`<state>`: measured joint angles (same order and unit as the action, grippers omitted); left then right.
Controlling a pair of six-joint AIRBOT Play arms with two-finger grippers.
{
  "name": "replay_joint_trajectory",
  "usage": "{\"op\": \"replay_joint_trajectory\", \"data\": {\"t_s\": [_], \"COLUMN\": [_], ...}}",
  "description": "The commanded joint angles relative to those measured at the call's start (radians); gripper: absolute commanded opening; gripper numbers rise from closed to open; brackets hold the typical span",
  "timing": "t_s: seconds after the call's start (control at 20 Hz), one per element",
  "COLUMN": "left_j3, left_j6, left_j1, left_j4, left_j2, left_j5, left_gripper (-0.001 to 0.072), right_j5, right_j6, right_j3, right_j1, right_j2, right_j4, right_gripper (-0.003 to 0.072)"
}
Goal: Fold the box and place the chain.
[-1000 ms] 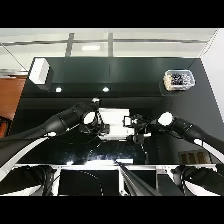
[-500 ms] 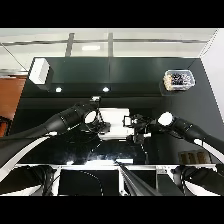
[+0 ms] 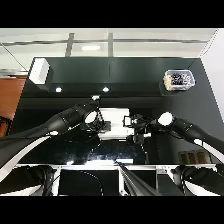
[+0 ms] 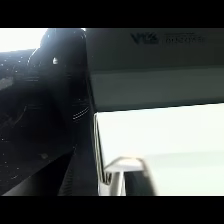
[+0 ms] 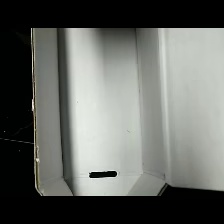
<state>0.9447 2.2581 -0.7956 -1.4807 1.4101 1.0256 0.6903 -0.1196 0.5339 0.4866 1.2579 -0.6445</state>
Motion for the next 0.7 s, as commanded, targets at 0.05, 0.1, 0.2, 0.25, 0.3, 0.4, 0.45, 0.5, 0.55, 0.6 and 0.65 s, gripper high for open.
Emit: {"op": "replay_joint_trajectory", "data": {"t_s": [0.05, 0.1, 0.2, 0.25, 0.3, 0.4, 0.45, 0.5, 0.55, 0.6, 0.65], "left_j3": [0.013, 0.017, 0.022, 0.022, 0.022, 0.022, 0.022, 0.022, 0.023, 0.023, 0.023], "left_j6": [0.0, 0.0, 0.0, 0.0, 0.001, 0.001, 0.001, 0.001, 0.001, 0.001, 0.001], "left_j1": [-0.001, -0.001, -0.001, -0.003, -0.004, -0.012, -0.015, -0.018, -0.02, -0.023, -0.026], "left_j4": [-0.002, -0.002, -0.001, 0.001, 0.001, -0.002, -0.001, 0.0, 0.0, 0.001, 0.0], "left_j2": [0.004, 0.005, 0.01, 0.011, 0.011, 0.012, 0.014, 0.018, 0.022, 0.025, 0.027], "left_j5": [0.003, 0.003, 0.008, 0.008, 0.008, 0.007, 0.008, 0.008, 0.008, 0.01, 0.013], "left_gripper": [0.023, 0.0224, 0.0224, 0.0224, 0.022, 0.0217, 0.0182, 0.0149, 0.0144, 0.0143, 0.0142], "right_j5": [0.0, 0.0, 0.0, 0.0, 0.0, 0.0, 0.0, 0.0, 0.0, 0.0, 0.0], "right_j6": [0.0, 0.0, 0.0, 0.0, 0.0, 0.0, 0.0, 0.0, 0.0, 0.0, 0.0], "right_j3": [0.0, 0.0, 0.0, 0.0, 0.0, 0.0, 0.0, 0.0, 0.0, 0.0, 0.0], "right_j1": [0.0, 0.0, 0.0, 0.0, 0.0, 0.0, 0.0, 0.0, 0.0, 0.0, 0.0], "right_j2": [0.0, 0.0, 0.0, 0.0, 0.0, 0.0, 0.0, 0.0, 0.0, 0.0, 0.0], "right_j4": [0.0, 0.0, 0.0, 0.0, 0.0, 0.0, 0.0, 0.0, 0.0, 0.0, 0.0], "right_gripper": [0.0245, 0.0245, 0.0245, 0.0244, 0.0245, 0.0245, 0.0245, 0.0245, 0.0245, 0.0245, 0.0245]}}
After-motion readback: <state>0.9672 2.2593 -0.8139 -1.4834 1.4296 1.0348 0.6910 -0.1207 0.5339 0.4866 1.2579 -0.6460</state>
